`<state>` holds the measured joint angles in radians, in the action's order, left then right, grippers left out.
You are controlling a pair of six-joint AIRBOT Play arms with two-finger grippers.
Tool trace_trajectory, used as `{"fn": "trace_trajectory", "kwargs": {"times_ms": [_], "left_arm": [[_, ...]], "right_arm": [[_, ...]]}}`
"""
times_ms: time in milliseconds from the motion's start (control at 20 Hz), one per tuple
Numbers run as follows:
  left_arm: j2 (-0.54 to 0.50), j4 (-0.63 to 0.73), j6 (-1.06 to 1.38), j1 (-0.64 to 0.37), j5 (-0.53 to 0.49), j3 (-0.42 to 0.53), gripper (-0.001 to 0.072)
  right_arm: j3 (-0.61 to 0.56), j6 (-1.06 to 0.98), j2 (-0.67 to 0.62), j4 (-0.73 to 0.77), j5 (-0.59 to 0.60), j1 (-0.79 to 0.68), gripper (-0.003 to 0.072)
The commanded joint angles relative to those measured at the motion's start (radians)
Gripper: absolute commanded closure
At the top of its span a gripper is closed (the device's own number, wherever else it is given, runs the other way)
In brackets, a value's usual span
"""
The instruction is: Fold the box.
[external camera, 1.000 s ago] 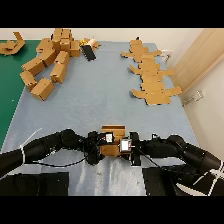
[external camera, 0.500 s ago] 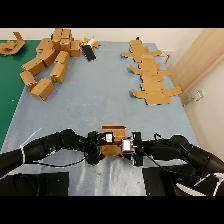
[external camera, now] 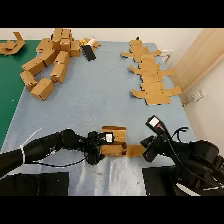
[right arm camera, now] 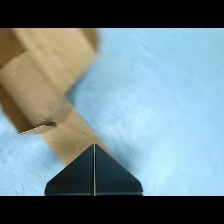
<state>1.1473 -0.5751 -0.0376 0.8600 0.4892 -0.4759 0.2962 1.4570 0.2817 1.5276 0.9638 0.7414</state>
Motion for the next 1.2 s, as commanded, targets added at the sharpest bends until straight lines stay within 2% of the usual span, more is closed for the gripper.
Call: {"fn": "trace_trajectory", "kwargs": {"times_ms": [0, 150, 300, 700, 1000, 1150], "left_arm": [[0.0, -0.001, 0.0, -0.001, 0.0, -0.001, 0.01], [0.0, -0.001, 0.0, -0.001, 0.0, -0.001, 0.01], [0.0, -0.001, 0.0, -0.001, 0.0, -0.001, 0.01], [0.0, -0.001, 0.0, -0.001, 0.0, -0.001, 0.01], [0.0, -0.001, 0.0, -0.001, 0.0, -0.001, 0.01], [0.0, -0.001, 0.0, -0.001, 0.0, -0.001, 0.01]], "right_arm": [[0.0, -0.628, -0.051, -0.202, 0.144, -0.006, 0.068], [-0.013, -0.847, -0.051, -0.193, 0.212, -0.041, 0.0681], [-0.058, -0.885, -0.051, -0.133, 0.227, -0.098, 0.0681], [-0.185, -0.88, -0.05, 0.115, -0.046, -0.143, 0.0681], [-0.215, -0.863, -0.042, 0.197, -0.127, -0.142, 0.0681], [-0.215, -0.815, 0.008, 0.256, -0.19, -0.142, 0.0681]]}}
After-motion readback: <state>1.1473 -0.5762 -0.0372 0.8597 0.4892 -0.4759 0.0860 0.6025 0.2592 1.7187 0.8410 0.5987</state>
